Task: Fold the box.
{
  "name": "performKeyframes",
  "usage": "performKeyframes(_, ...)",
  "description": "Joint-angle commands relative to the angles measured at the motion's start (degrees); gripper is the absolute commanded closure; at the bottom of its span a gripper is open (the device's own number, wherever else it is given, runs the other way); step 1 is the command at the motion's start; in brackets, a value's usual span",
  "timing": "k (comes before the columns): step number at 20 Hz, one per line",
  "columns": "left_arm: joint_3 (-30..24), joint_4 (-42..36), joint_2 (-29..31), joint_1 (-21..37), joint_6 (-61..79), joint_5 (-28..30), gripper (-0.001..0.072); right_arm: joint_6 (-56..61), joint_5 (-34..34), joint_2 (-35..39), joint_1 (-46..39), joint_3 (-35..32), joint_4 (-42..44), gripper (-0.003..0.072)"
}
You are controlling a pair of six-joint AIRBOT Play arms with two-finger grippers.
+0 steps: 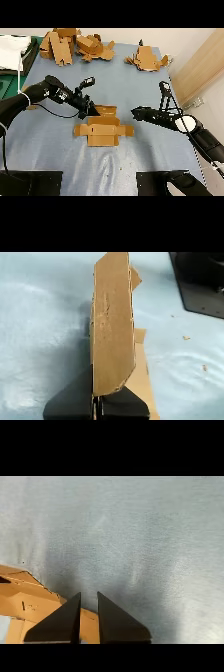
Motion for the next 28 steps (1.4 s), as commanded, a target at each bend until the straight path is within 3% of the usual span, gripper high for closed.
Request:
performKeyframes(1, -3.8, -4.2, 2.6, -1.0, 8.2, 7.3, 0.0702, 0.0, -0.3, -0.1, 0.0, 0.0, -1.5, 0.053)
performKeyframes(7, -4.2, -9.3, 3.5, -1.1, 13.4, 7.2, 0.0701, 0.0, -0.4, -1.8, 0.0, 0.0, -1.5, 0.053)
performKeyframes(13, -6.1, -3.0, 3.5, -1.0, 13.1, 8.9, 0.0701, 0.0, -0.7, -3.4, 0.0, 0.0, -1.4, 0.053)
performKeyframes(28, -9.6, -1.6, 3.5, -1.1, 12.8, 8.0, 0.07, 0.0, -1.9, -3.4, 0.0, 0.0, -1.5, 0.053)
